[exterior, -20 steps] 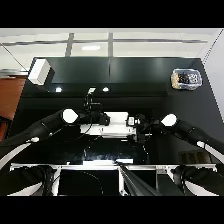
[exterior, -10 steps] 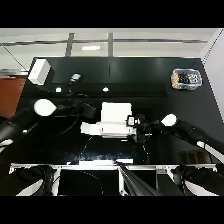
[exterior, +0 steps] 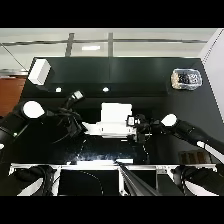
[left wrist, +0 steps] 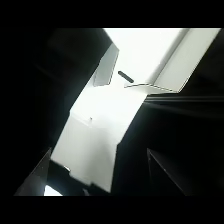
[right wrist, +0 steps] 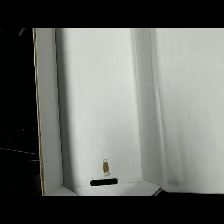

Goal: Fold the box and place the chain.

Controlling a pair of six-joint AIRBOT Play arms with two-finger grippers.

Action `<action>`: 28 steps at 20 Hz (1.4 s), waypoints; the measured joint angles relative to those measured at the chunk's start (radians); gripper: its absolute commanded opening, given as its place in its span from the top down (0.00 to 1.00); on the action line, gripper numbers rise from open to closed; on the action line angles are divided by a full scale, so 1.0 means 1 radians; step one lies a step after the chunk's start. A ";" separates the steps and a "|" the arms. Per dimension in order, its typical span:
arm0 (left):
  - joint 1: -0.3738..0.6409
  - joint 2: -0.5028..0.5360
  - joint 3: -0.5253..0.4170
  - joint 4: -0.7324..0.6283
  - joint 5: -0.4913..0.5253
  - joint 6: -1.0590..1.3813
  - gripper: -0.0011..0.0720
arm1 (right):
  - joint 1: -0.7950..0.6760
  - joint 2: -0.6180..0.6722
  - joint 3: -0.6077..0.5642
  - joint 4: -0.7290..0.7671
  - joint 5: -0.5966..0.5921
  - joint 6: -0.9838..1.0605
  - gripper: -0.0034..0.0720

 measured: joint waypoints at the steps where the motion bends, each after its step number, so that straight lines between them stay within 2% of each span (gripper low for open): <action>1: -0.017 -0.009 -0.008 -0.001 0.032 0.058 0.01 | 0.000 0.000 0.000 0.000 0.000 0.000 0.25; 4: -0.082 -0.048 -0.024 -0.012 0.117 0.201 0.01 | 0.000 0.000 0.000 0.000 0.000 0.000 0.25; 8: -0.132 -0.111 -0.031 -0.052 0.220 0.245 0.02 | 0.000 0.000 0.000 0.000 0.000 0.000 0.25; 15: -0.155 -0.164 -0.032 -0.118 0.264 0.309 0.05 | 0.000 0.000 0.000 0.000 0.000 0.000 0.25; 17: -0.167 -0.168 -0.032 -0.129 0.264 0.322 0.15 | 0.000 0.000 0.000 0.000 0.000 0.000 0.25; 19: -0.178 -0.174 -0.032 -0.142 0.265 0.329 0.18 | 0.000 0.000 0.000 0.000 0.000 0.000 0.25; 21: -0.185 -0.183 -0.032 -0.157 0.264 0.333 0.31 | 0.000 0.000 0.000 0.000 0.000 0.000 0.25; 26: -0.190 -0.208 -0.032 -0.174 0.247 0.339 0.33 | 0.000 0.000 0.000 0.000 0.000 0.000 0.25; 27: -0.190 -0.210 -0.032 -0.174 0.248 0.339 0.37 | 0.000 0.000 0.000 0.000 0.000 0.000 0.25; 28: -0.191 -0.211 -0.032 -0.175 0.248 0.339 0.47 | 0.000 0.000 0.000 0.000 0.000 0.000 0.25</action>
